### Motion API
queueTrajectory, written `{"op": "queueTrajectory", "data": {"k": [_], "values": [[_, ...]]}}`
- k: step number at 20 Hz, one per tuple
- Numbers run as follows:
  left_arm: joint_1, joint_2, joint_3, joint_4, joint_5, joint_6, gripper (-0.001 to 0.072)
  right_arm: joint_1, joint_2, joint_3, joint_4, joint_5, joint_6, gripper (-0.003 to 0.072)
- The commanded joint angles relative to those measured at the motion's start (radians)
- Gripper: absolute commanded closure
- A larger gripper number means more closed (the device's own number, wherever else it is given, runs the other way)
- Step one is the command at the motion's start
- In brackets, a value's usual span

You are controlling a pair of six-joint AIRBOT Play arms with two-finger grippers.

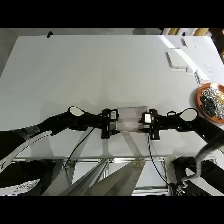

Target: Fold the box and place the chain.

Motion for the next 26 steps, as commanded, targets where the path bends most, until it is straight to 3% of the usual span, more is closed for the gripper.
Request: {"op": "queueTrajectory", "data": {"k": [1,3,5,7,8,13,17,22,26], "values": [[0.0,0.0,0.0,0.001,0.003,0.002,0.0504,0.001,0.114,0.0,-0.184,0.003,0.224,0.0351],[0.0,0.0,0.0,0.001,0.003,0.002,0.0504,0.001,0.212,0.0,-0.274,0.02,0.361,0.0362],[0.0,0.0,0.0,0.001,0.003,0.002,0.0504,0.0,0.297,0.0,-0.314,0.048,0.507,0.053],[0.0,0.0,0.0,0.001,0.003,0.002,0.0504,-0.044,0.346,0.0,-0.321,0.07,0.615,0.0645],[0.0,0.0,0.0,0.001,0.003,0.002,0.0504,-0.084,0.358,0.0,-0.321,0.074,0.677,0.0667],[0.0,0.0,0.0,0.001,0.003,0.002,0.0504,-0.303,0.362,0.0,-0.326,-0.032,1.053,0.0667],[0.0,0.0,0.0,0.001,0.003,0.002,0.0504,-0.441,0.33,0.0,-0.337,-0.053,1.148,0.0667],[0.0,0.0,0.0,0.001,0.003,0.002,0.0504,-0.446,0.174,0.0,-0.288,-0.021,1.186,0.0667],[0.0,0.0,0.0,0.001,0.003,0.002,0.0504,-0.356,0.058,0.0,-0.236,0.054,1.148,0.0667]]}}
